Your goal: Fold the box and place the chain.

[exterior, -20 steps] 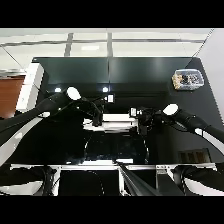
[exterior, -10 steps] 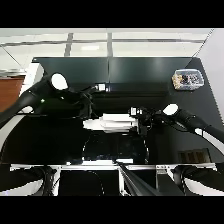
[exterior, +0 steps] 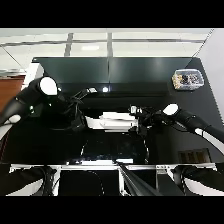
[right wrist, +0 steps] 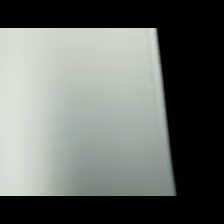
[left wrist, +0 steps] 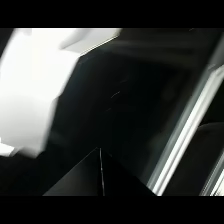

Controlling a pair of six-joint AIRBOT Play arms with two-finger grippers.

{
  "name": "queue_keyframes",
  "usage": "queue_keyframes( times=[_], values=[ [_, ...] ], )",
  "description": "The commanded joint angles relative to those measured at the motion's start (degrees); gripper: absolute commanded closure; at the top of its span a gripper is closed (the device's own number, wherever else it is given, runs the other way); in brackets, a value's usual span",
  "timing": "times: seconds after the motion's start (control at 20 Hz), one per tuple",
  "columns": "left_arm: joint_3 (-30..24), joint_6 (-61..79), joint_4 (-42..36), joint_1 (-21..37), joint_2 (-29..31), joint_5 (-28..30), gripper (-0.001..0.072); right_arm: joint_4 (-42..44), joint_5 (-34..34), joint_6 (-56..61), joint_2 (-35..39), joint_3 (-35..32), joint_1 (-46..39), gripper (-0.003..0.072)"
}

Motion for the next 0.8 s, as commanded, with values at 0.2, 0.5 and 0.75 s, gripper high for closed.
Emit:
queue_keyframes(
  times=[0.2, 0.5, 0.75],
  values=[
    [-20.48, 17.16, -39.69, -6.6, 9.86, 40.28, 0.0684, -0.07, 0.11, 0.31, 0.02, -0.04, 0.07, 0.0432],
    [-17.25, 23.34, -43.28, -8.72, 2.78, 53.16, 0.0684, -0.2, 0.31, 0.26, 0.02, -0.04, 0.22, 0.0431],
    [-12.39, 22.84, -41.77, -8.35, -6.38, 54.66, 0.0684, -2.84, 0.31, 0.33, 0.02, -0.09, 2.16, 0.0432]
  ],
)
